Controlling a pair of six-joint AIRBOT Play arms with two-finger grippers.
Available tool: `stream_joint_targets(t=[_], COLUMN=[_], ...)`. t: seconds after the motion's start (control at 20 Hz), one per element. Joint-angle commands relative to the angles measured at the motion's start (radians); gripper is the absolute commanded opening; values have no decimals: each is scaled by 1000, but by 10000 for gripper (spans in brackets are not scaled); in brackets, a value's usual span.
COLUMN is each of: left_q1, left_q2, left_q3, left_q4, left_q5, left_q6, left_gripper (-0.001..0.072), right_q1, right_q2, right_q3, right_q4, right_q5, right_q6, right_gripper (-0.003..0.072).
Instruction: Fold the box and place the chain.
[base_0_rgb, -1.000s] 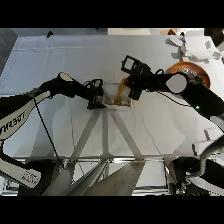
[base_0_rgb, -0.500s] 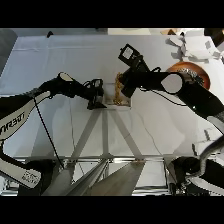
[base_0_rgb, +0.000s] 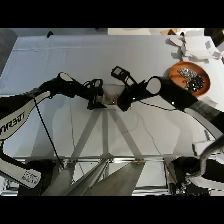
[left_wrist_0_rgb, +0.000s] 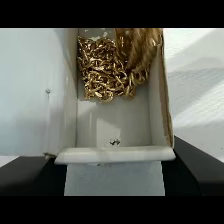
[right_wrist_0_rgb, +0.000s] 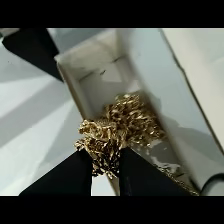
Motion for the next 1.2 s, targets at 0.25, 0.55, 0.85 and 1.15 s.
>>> stream_joint_targets(t=[0.25, 0.55, 0.85, 1.15], left_q1=[0, 0, 0, 0], left_q2=[0, 0, 0, 0], left_q3=[0, 0, 0, 0], left_q4=[0, 0, 0, 0], left_q5=[1, 1, 1, 1], left_q6=[0, 0, 0, 0], left_gripper=[213, 213, 213, 213], right_q1=[30, 30, 29, 27], right_q2=[-29, -26, 43, 190], right_q3=[1, 1, 1, 1], right_q4=[71, 76, 68, -99], right_q5=[-19, -19, -6, 78], right_q6=[13, 13, 13, 90], right_gripper=[230, 236, 242, 563])
